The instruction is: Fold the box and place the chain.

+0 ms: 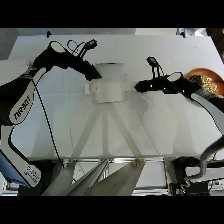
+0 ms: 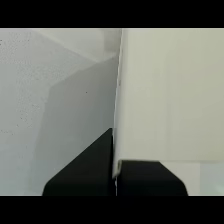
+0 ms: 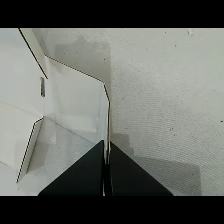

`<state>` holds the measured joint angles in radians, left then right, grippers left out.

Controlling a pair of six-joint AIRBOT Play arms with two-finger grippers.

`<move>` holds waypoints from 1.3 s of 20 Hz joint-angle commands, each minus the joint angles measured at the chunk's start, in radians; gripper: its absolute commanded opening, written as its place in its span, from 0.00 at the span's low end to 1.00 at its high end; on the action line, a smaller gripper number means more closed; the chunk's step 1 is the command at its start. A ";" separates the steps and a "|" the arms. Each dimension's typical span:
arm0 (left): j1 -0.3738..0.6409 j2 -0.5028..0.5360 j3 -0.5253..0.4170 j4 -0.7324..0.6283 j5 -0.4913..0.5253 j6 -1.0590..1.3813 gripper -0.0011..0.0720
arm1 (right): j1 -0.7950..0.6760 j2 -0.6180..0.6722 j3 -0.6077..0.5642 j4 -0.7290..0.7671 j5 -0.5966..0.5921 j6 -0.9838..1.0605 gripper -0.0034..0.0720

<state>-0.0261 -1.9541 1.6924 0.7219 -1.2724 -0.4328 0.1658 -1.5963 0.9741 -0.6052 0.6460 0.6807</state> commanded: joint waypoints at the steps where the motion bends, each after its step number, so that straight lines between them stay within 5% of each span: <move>1: -0.001 0.000 0.000 0.000 -0.008 0.000 0.03 | 0.001 -0.001 0.000 0.000 0.000 0.000 0.07; 11: -0.001 0.000 0.000 0.000 -0.010 0.005 0.03 | 0.001 0.000 0.000 0.000 -0.014 0.000 0.08; 14: -0.001 0.000 0.000 -0.010 -0.016 0.006 0.03 | 0.001 0.003 0.000 -0.001 -0.006 0.000 0.57; 15: -0.001 0.001 0.000 -0.011 -0.023 0.006 0.03 | -0.002 0.011 0.000 -0.012 -0.006 0.000 0.60; 26: -0.001 0.079 0.000 -0.007 -0.204 0.055 0.02 | -0.182 0.295 0.004 -0.259 0.012 -0.001 0.63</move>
<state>-0.0265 -1.9068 1.6920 0.7155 -1.4200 -0.3958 0.0288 -1.3560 0.9783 -0.8238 0.6594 0.6804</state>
